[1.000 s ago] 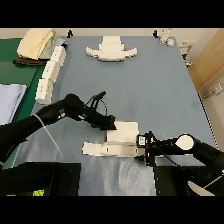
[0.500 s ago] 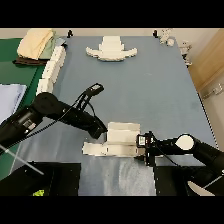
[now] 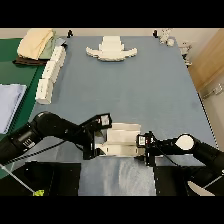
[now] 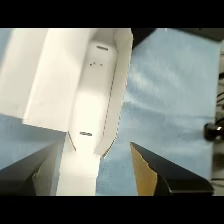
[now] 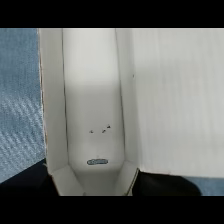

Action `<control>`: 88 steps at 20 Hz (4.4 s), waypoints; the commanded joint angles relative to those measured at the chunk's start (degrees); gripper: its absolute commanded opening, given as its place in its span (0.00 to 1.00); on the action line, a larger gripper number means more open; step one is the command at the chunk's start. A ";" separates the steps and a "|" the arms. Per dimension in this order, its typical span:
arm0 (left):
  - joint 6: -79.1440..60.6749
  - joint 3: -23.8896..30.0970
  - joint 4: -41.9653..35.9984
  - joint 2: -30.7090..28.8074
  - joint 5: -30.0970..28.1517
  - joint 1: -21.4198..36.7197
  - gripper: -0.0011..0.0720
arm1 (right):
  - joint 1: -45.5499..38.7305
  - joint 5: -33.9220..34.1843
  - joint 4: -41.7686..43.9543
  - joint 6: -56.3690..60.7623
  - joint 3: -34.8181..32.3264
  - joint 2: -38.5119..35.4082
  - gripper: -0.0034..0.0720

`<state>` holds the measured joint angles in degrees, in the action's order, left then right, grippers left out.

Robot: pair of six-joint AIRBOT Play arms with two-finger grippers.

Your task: Fold the box.

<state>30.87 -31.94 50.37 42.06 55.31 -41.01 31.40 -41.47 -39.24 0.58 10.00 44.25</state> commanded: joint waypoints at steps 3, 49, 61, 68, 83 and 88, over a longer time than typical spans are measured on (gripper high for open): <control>-22.75 11.28 -6.21 -0.24 -9.38 1.75 0.97 | 0.02 -0.02 0.02 0.02 0.07 -0.04 0.74; -33.00 12.66 -16.57 7.39 -16.37 1.51 0.24 | 0.02 -0.02 0.02 0.02 0.07 -0.04 0.74; -33.05 12.66 -22.14 8.98 -18.86 -1.92 0.03 | 0.02 -0.02 0.02 0.02 0.07 -0.04 0.74; -32.81 12.68 -22.29 9.77 -18.80 -2.23 0.88 | 0.02 -0.02 0.02 0.02 0.07 -0.04 0.74; -3.21 10.27 -3.21 3.74 -17.03 -2.10 0.03 | 0.02 0.00 0.02 0.02 0.07 -0.04 0.74; 43.63 7.96 13.79 -6.34 -10.40 3.85 0.03 | 0.02 -0.02 0.02 0.02 0.07 -0.04 0.74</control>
<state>45.45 -23.00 52.97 40.64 40.95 -40.56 31.44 -41.50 -39.22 0.60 10.00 44.27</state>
